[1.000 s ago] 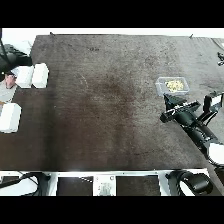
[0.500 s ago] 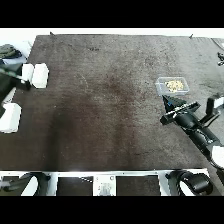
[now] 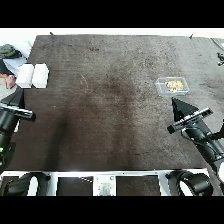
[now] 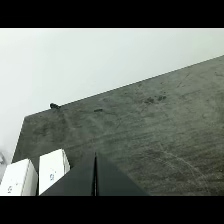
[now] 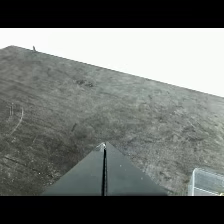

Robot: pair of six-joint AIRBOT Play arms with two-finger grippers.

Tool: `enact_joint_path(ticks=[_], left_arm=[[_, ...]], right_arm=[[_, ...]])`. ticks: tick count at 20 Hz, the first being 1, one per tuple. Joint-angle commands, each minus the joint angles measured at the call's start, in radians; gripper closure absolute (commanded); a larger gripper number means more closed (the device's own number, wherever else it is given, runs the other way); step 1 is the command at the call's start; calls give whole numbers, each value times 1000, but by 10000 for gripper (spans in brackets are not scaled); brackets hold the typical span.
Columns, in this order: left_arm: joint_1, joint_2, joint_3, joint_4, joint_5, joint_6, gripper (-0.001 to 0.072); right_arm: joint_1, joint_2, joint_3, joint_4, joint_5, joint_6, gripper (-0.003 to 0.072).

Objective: Fold the box and place the chain.

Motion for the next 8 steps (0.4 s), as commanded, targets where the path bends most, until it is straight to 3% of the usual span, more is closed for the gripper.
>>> enact_joint_path(ticks=[1, 8], left_arm=[[0, 42, -34, -9, 6, -13, 697], [0, 43, -34, -9, -5, -71, 697]], right_arm=[[0, 16, -14, -13, -1, 0, 699], [0, 16, -14, -13, -10, 0, 699]])
